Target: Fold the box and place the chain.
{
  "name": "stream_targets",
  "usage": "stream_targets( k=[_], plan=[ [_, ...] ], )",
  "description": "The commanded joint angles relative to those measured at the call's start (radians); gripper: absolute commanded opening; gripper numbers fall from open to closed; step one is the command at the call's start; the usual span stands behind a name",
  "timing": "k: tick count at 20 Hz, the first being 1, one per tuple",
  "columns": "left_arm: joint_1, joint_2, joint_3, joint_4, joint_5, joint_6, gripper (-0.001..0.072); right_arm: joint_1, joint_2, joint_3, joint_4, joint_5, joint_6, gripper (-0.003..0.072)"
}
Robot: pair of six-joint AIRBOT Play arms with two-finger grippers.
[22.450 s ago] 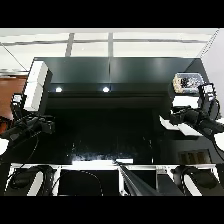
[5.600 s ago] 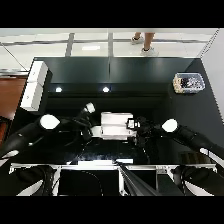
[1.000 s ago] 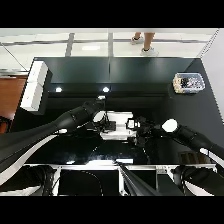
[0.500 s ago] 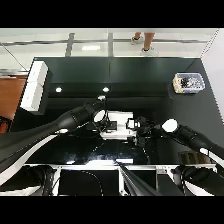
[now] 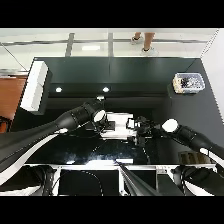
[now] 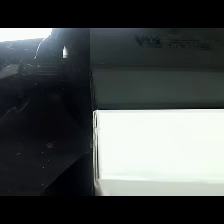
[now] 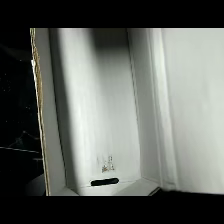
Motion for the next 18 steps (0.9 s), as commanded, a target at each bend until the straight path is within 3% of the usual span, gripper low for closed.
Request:
stream_targets(
  k=[1,2,3,4,12,18],
  plan=[
    [0.000,0.000,0.001,0.002,0.007,0.016,0.0029,0.001,0.000,0.000,0.001,0.004,0.005,0.0480],
    [0.000,0.000,0.001,0.003,0.008,0.028,0.0029,0.001,0.001,0.000,0.001,0.008,0.039,0.0484],
    [0.000,0.000,0.001,0.004,0.009,0.028,0.0028,0.001,0.003,0.002,0.000,0.009,0.075,0.0618],
    [0.000,0.000,0.001,0.003,0.010,0.028,0.0029,0.000,0.009,0.003,-0.003,0.024,0.082,0.0663],
    [0.000,0.000,0.001,0.004,0.003,0.032,0.0028,-0.002,0.176,0.003,-0.240,0.096,0.083,0.0663],
    [-0.001,0.000,0.001,-0.009,0.003,0.032,0.0029,-0.002,0.173,0.002,-0.243,0.106,0.082,0.0661]
  ],
)
